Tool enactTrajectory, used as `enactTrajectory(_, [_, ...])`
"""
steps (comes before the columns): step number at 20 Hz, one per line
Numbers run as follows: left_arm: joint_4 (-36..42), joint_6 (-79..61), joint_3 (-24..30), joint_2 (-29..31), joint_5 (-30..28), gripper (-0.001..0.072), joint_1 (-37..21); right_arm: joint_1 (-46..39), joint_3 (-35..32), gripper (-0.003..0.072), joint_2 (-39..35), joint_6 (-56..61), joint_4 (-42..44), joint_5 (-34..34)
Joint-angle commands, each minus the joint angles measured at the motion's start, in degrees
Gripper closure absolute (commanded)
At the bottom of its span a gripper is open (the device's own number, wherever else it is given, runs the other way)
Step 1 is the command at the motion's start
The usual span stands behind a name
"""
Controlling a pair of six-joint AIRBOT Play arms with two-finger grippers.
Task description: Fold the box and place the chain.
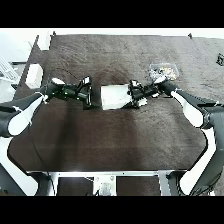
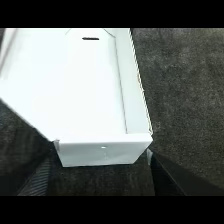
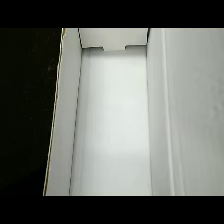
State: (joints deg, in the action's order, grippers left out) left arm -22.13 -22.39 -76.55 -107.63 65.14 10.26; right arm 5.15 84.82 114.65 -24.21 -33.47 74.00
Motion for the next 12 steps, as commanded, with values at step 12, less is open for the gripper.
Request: enactTrajectory(12, [1.7, -2.0, -0.4, -2.9, -3.1, -0.0011, 2.3, 0.0, 0.0, 0.0094, 0.0, 0.0, 0.0, 0.0])
